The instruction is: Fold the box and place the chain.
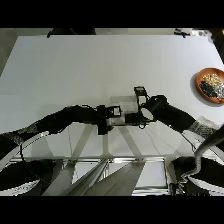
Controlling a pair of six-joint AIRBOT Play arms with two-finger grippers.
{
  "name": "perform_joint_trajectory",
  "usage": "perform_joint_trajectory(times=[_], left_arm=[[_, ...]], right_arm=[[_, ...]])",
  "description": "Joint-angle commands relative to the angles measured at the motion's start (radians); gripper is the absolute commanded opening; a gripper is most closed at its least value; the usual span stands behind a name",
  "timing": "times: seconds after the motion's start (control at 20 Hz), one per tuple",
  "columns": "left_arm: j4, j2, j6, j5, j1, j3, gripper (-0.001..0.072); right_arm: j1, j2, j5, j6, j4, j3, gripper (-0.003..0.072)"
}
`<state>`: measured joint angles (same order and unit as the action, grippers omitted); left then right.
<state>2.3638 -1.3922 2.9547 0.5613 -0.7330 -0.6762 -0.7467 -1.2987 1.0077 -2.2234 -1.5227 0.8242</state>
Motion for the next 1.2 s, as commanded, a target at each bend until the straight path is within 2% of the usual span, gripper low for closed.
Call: perform_joint_trajectory(times=[0.0,0.05,0.25,0.35,0.4,0.45,0.5,0.6,0.85,0.95,1.0,1.05,1.15], left_arm=[[-0.001,0.000,0.004,0.000,0.000,0.000,0.0083],[-0.001,-0.001,0.004,0.000,0.000,0.000,0.0083],[-0.001,0.000,0.004,0.000,0.000,0.000,0.0083],[-0.001,-0.001,0.004,0.000,0.000,0.000,0.0083],[-0.001,0.000,0.004,0.000,0.000,0.000,0.0083],[-0.001,-0.001,0.004,0.000,0.000,0.000,0.0083],[-0.001,0.000,0.004,0.000,0.000,0.000,0.0083],[-0.001,-0.001,0.004,0.000,0.000,0.000,0.0083],[-0.001,-0.001,0.004,0.000,0.000,0.000,0.0083],[-0.001,-0.001,0.004,0.000,0.000,0.000,0.0083],[-0.001,-0.001,0.004,0.000,0.000,0.000,0.0083],[-0.001,0.000,0.004,0.000,0.000,0.000,0.0083],[-0.001,0.000,0.004,0.000,0.000,0.000,0.0083]], right_arm=[[-0.002,0.000,-0.021,0.028,0.008,0.002,0.0050],[-0.002,0.000,-0.021,0.030,0.009,0.002,0.0015],[-0.002,0.000,-0.025,0.029,0.018,0.002,0.0031],[-0.002,0.000,-0.025,0.026,0.037,0.002,0.0274],[-0.002,0.000,-0.025,0.024,0.039,0.002,0.0339],[-0.002,0.000,-0.025,0.006,0.038,0.002,0.0338],[-0.002,-0.001,-0.026,-0.016,0.037,0.002,0.0332],[-0.002,-0.017,-0.014,-0.027,0.037,0.002,0.0248],[-0.002,-0.084,0.042,-0.031,0.037,0.002,0.0230],[-0.002,-0.083,0.045,-0.030,0.034,0.002,0.0139],[-0.002,-0.083,0.046,-0.030,0.032,0.002,0.0041],[-0.002,-0.083,0.047,-0.029,0.032,0.002,0.0015],[-0.002,-0.083,0.047,-0.030,0.029,0.002,0.0015]])
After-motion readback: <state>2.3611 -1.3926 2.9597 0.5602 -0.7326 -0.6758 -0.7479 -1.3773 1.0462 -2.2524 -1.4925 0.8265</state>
